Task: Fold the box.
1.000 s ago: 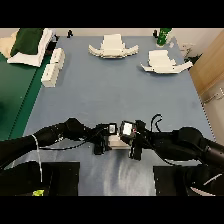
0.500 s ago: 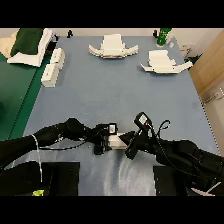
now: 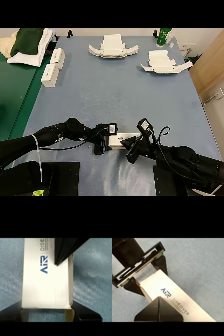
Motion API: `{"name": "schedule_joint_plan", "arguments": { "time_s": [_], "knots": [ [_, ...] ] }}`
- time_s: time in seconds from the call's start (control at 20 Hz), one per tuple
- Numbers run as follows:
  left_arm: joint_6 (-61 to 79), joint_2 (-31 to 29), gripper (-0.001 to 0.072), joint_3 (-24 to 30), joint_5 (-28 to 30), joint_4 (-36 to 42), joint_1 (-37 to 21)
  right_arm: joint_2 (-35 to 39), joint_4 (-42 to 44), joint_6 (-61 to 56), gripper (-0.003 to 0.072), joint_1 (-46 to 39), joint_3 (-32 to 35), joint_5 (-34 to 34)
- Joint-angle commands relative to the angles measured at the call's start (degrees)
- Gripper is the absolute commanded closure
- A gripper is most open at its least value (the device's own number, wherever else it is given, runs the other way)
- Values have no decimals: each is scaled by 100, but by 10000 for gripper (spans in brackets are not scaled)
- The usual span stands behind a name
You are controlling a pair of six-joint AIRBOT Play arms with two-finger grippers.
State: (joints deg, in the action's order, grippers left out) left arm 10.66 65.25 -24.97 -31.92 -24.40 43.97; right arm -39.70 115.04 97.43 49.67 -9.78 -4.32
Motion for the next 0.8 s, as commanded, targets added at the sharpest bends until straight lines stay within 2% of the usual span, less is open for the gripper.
{"name": "schedule_joint_plan", "arguments": {
  "time_s": [0.0,0.75],
  "knots": [
    [0,0,327,-4,0,0,-2,-192,-7,-155,685,9,70,57],
    [0,0,326,-4,2,0,-2,-284,-7,-361,684,9,92,-26]
  ]
}}
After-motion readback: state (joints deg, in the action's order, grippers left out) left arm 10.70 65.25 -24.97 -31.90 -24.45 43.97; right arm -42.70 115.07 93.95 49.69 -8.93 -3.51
